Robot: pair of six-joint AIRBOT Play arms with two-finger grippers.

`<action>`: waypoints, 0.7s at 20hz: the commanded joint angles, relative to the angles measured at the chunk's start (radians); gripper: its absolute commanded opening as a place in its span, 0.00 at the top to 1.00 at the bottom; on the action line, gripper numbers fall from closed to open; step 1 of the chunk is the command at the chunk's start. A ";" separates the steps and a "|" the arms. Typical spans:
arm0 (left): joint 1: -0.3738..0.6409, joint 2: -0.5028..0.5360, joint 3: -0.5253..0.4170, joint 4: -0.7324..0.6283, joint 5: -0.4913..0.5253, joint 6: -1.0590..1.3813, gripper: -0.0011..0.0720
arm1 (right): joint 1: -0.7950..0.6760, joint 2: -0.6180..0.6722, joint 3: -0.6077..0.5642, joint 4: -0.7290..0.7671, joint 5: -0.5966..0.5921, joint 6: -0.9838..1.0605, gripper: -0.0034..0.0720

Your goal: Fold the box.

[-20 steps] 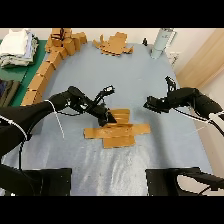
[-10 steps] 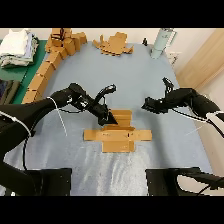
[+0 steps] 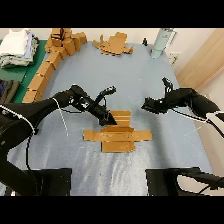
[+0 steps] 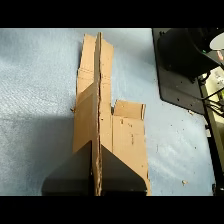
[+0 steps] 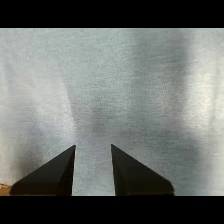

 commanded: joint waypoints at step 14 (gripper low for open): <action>-0.002 -0.002 0.000 0.011 0.010 -0.027 0.97 | 0.340 0.303 -0.052 -0.322 -0.244 0.076 0.95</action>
